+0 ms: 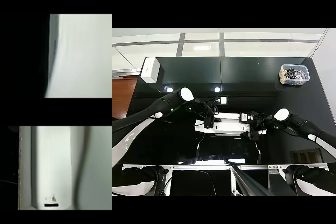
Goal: Fold the box and place the chain.
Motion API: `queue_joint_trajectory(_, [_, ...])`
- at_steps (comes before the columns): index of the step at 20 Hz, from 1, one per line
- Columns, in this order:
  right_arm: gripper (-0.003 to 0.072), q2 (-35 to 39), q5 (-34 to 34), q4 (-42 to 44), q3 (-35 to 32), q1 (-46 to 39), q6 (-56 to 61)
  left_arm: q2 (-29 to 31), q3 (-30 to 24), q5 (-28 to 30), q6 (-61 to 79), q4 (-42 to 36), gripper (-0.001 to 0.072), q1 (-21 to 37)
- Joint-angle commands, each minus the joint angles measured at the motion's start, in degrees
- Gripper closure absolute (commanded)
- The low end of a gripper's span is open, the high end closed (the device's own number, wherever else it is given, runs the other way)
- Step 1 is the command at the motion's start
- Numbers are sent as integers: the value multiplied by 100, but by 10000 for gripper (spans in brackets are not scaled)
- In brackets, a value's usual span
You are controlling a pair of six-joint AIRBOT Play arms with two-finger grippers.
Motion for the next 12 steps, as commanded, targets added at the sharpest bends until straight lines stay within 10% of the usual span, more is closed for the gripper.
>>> queue_joint_trajectory(1, [159, -2, -11, -7, 4, 4, -2, 50, 7, -17, -48, 24, 374, 9])
queue_joint_trajectory(3, [160, -2, -11, -11, 4, 4, 0, 203, 13, -20, -365, 179, 149, 68])
queue_joint_trajectory(5, [408, -2, 33, -24, 4, 4, -22, 520, 11, -33, -1224, 981, 87, 164])
queue_joint_trajectory(9, [450, -2, 33, -28, 4, 4, -22, 1296, 11, -1060, -3696, 2522, 87, 549])
queue_joint_trajectory(11, [451, -2, 33, -28, 4, 4, -22, 1397, -7, -2151, -4393, 2090, 166, 807])
queue_joint_trajectory(12, [451, -2, 33, -28, 4, 4, -22, 1377, -90, -2684, -4653, 1488, 424, 898])
